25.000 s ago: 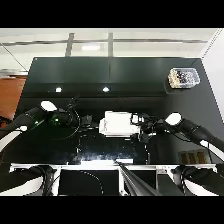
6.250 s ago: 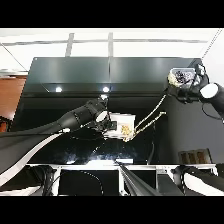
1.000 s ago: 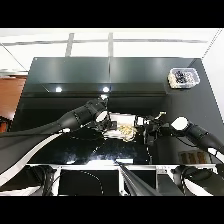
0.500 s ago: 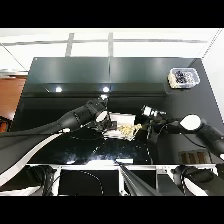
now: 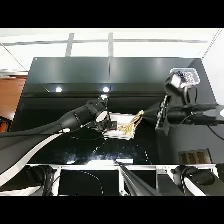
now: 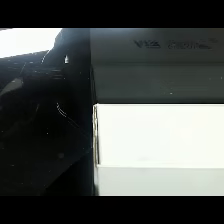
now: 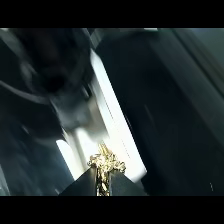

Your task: Fold the box and place the chain.

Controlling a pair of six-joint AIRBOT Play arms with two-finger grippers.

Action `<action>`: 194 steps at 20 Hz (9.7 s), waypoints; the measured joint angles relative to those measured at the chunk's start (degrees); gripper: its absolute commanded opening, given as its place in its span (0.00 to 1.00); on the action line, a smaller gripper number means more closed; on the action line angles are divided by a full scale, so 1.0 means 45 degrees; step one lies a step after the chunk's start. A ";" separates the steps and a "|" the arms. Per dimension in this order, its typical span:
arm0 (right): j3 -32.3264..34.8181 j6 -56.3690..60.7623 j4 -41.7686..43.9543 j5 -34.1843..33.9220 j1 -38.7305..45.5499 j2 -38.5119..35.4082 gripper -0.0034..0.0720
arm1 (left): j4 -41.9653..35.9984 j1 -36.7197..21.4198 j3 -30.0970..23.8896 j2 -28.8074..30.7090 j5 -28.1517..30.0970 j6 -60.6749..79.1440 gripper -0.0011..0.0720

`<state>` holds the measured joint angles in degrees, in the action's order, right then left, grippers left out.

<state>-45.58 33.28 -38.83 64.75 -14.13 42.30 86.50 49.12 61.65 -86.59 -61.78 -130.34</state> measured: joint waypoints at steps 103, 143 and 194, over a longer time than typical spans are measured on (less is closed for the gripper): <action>0.0690 0.2521 -0.2375 0.0291 0.3036 0.0816 0.78 | -0.9986 -0.8786 -0.4357 0.5707 -0.1438 1.7359 0.99; 0.0772 0.3672 -0.1749 -0.4163 -0.0078 0.2307 0.98 | -1.2565 -0.5289 -0.5445 0.2132 0.2686 3.4204 0.49; 0.0151 0.1943 -0.3779 -0.2137 -0.3886 0.4862 0.44 | -1.2507 -0.5285 -0.5440 0.2132 0.2730 3.4199 0.50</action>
<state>-44.91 42.02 -55.83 55.13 -31.62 64.18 30.22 25.34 37.17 -76.99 -49.50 23.55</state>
